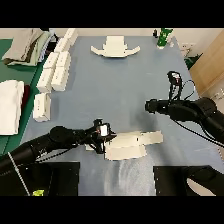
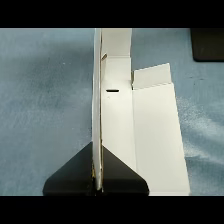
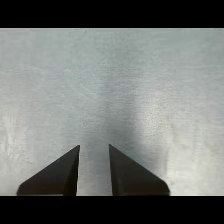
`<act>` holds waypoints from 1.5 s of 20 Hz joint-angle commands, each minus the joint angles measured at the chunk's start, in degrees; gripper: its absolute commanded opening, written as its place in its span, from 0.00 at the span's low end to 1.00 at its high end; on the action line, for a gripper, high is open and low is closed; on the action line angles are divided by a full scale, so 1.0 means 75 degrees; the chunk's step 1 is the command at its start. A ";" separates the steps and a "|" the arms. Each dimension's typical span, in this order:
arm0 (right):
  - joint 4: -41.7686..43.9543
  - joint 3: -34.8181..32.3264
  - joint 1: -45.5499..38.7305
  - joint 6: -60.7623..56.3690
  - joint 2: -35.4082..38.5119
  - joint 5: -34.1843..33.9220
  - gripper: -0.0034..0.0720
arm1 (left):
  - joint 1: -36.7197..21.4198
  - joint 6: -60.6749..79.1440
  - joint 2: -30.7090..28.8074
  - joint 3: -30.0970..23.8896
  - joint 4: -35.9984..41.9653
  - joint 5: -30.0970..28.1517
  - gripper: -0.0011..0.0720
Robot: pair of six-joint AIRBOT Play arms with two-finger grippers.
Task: Fold the box.
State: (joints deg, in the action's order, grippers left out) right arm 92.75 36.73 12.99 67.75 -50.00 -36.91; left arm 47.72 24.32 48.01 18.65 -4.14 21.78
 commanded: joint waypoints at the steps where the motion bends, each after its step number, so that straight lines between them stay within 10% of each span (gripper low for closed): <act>1: -0.0009 -0.0003 -0.0003 0.0000 0.0003 0.0000 0.41 | -0.1084 -0.0420 0.0041 0.0117 -0.0458 0.1553 0.04; 14: 0.0015 -0.0003 -0.0003 0.0000 0.0003 0.0000 0.41 | -0.1597 -0.1026 0.1265 0.1145 -0.1944 0.2798 0.04; 30: 0.0015 -0.0003 -0.0003 0.0000 0.0003 0.0003 0.41 | -0.0822 0.0055 0.0498 0.0836 -0.1903 0.0621 0.04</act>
State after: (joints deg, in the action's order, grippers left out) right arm 92.90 36.73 12.99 67.75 -50.00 -36.91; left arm 39.03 24.05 52.03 27.11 -19.99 30.63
